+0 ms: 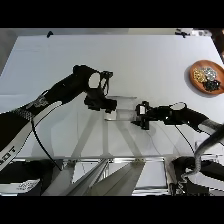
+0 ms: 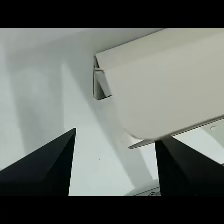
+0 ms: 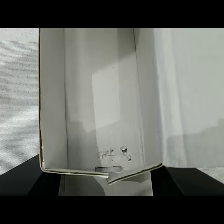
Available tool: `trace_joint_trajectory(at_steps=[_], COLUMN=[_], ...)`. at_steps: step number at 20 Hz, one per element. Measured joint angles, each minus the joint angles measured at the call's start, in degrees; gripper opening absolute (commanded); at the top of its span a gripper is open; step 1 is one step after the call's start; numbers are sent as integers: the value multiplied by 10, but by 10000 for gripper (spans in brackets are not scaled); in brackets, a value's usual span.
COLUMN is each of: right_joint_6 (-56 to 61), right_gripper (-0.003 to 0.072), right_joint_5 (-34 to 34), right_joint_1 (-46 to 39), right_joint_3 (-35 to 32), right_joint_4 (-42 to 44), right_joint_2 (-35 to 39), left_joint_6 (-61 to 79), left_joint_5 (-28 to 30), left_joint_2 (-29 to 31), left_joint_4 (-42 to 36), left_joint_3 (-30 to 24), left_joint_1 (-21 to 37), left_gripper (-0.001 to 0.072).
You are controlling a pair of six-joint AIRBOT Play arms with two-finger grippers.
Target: Fold the box and place the chain.
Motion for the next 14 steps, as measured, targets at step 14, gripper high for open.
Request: trace_joint_trajectory(at_steps=[14], right_joint_6=[0], right_gripper=[422], right_joint_5=[0], right_joint_1=[0], right_joint_3=[0], right_joint_4=[0], right_joint_2=[0], left_joint_6=[-4], left_joint_5=[67], left_joint_2=[-17], left_joint_4=[-35], left_joint_3=[-33], left_joint_1=[-10], left_gripper=[515])
